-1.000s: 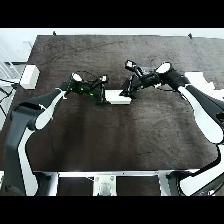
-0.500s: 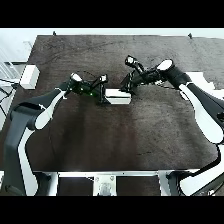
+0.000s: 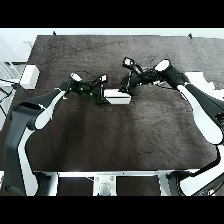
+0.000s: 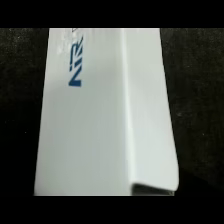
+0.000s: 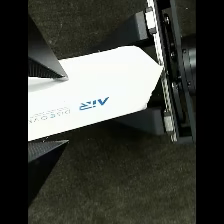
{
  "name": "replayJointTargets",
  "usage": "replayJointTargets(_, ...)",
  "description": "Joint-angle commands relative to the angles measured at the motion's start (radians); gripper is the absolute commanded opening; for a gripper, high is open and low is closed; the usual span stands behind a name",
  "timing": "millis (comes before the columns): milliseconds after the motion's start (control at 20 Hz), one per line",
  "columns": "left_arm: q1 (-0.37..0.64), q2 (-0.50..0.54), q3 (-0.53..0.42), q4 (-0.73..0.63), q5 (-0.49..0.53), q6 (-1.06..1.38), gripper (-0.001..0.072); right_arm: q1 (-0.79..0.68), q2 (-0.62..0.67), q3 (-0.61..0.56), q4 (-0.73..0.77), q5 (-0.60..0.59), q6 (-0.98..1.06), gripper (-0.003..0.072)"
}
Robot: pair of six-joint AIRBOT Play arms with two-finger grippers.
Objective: Fold the box and place the chain.
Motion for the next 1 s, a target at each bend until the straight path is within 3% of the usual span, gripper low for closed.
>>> replayJointTargets(0,-0.001,0.000,0.001,0.000,0.000,0.001,0.0472,0.012,0.000,0.000,-0.012,-0.003,0.002,0.0437)
replayJointTargets(850,-0.001,0.000,0.001,0.000,0.000,0.001,0.0472,0.017,0.000,-0.016,-0.012,-0.054,0.021,0.0435)
replayJointTargets(950,-0.001,0.000,0.001,0.000,0.000,0.001,0.0472,0.017,0.000,-0.036,-0.012,-0.041,0.021,0.0389)
